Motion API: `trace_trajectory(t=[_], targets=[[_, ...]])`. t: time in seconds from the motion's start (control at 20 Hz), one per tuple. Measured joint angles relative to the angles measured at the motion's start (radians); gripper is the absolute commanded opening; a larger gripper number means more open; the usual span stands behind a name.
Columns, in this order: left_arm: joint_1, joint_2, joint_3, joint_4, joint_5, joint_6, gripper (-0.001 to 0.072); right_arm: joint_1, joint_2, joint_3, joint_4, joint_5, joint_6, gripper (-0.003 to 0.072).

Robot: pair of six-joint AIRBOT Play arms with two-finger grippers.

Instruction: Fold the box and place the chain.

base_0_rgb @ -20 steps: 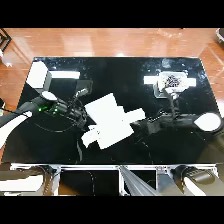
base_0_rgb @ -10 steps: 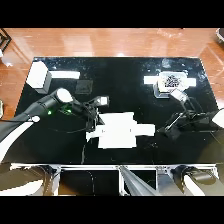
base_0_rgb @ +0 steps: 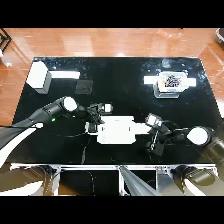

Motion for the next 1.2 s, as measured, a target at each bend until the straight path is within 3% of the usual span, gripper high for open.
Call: trace_trajectory(t=[0.45,0.8,1.2], targets=[[-0.002,-0.021,-0.002,-0.003,-0.003,-0.003,0.0024,0.166,-0.09,-0.033,0.046,-0.266,-0.252,0.0699],[-0.002,-0.022,-0.002,0.001,-0.015,-0.003,0.0023,0.26,-0.158,-0.029,0.144,-0.432,-0.314,0.0699],[-0.004,-0.02,0.0,0.011,-0.05,-0.003,0.0022,0.26,-0.167,0.05,0.144,-0.472,-0.227,0.0699]])
